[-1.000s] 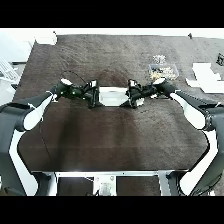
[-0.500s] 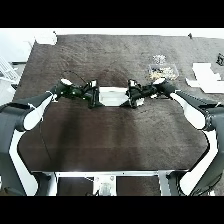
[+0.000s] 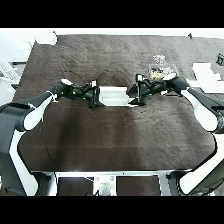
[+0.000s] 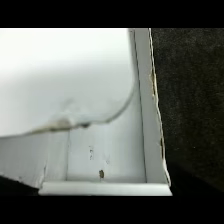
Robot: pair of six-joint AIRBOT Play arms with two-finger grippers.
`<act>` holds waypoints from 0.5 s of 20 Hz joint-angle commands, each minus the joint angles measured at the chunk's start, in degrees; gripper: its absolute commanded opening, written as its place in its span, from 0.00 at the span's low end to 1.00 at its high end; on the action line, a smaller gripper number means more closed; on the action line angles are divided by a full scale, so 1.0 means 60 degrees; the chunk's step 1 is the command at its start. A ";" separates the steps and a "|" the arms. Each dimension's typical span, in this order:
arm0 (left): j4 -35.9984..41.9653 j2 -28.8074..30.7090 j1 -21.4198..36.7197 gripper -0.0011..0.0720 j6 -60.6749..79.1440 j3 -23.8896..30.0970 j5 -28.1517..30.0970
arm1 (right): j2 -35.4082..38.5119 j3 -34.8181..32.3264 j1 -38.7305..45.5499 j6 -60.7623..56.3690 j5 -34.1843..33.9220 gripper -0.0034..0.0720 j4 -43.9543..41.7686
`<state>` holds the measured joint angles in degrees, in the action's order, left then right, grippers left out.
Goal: Fold the box and place the chain.
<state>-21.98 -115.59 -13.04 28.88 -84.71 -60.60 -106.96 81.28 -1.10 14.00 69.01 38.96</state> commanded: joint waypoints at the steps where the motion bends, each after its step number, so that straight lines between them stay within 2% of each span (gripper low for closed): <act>1: -0.0015 0.0004 0.0011 0.51 -0.0018 0.0000 -0.0015 | 0.0590 0.0007 0.0488 -0.0612 0.0579 1.00 0.0331; 2: -0.0015 0.0004 0.0011 0.51 -0.0022 0.0000 -0.0015 | 0.0845 0.0007 0.0583 -0.0834 0.0816 1.00 0.0328; 3: -0.0015 0.0004 0.0011 0.51 -0.0022 0.0000 -0.0015 | 0.1071 0.0007 0.0619 -0.0965 0.1049 0.85 0.0328; 4: -0.0015 0.0004 0.0011 0.51 -0.0018 0.0000 -0.0015 | 0.1257 -0.0004 0.0619 -0.1129 0.1297 0.36 0.0248; 5: -0.0015 0.0004 0.0011 0.51 -0.0022 0.0000 -0.0015 | 0.1319 0.0000 0.0605 -0.1126 0.1606 0.08 -0.0025; 7: -0.0015 0.0004 0.0011 0.51 -0.0022 0.0000 -0.0015 | 0.1315 -0.0029 0.0492 -0.1126 0.1989 0.06 -0.0805; 10: -0.0015 0.0004 0.0011 0.51 -0.0022 0.0000 -0.0011 | 0.1268 -0.0033 0.0153 -0.1126 0.1577 0.06 -0.1577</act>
<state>-22.04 -115.59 -13.04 28.80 -84.71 -60.69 -99.66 81.12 1.06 7.86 78.63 34.24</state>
